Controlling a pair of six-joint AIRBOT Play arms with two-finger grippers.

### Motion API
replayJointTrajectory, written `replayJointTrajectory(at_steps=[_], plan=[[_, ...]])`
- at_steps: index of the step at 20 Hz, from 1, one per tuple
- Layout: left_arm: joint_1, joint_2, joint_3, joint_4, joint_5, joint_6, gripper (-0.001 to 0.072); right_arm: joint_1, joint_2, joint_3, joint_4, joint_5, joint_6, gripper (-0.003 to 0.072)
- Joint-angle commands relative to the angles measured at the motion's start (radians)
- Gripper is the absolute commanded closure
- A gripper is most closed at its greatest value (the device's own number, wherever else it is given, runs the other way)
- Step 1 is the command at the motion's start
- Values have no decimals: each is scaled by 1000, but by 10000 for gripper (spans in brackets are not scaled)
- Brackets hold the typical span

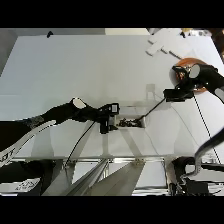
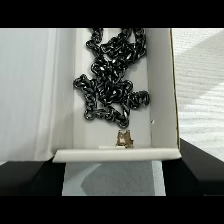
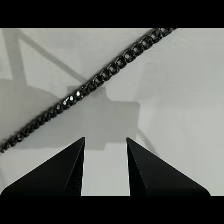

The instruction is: Fold the box and place the chain.

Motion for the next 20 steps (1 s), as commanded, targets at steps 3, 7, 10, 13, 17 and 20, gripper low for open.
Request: replayJointTrajectory(at_steps=[3, 7, 10, 13, 17, 20], plan=[[0, 1, 0, 0, 0, 0, 611, -1, -1, 0, 35, -18, -4, 389], [0, 1, 0, 0, 0, 0, 611, -1, -10, 0, 103, -23, -60, 389], [0, 1, 0, 0, 0, 0, 611, -1, -18, 0, 109, -37, -68, 389], [0, 1, 0, 0, 0, 0, 611, 1, -19, 0, 124, -44, -85, 389], [0, 1, 0, 0, 0, 0, 611, 11, -40, -10, 128, -62, -82, 390], [0, 1, 0, 0, 0, 0, 611, 41, -62, -29, 101, -97, -72, 394]])
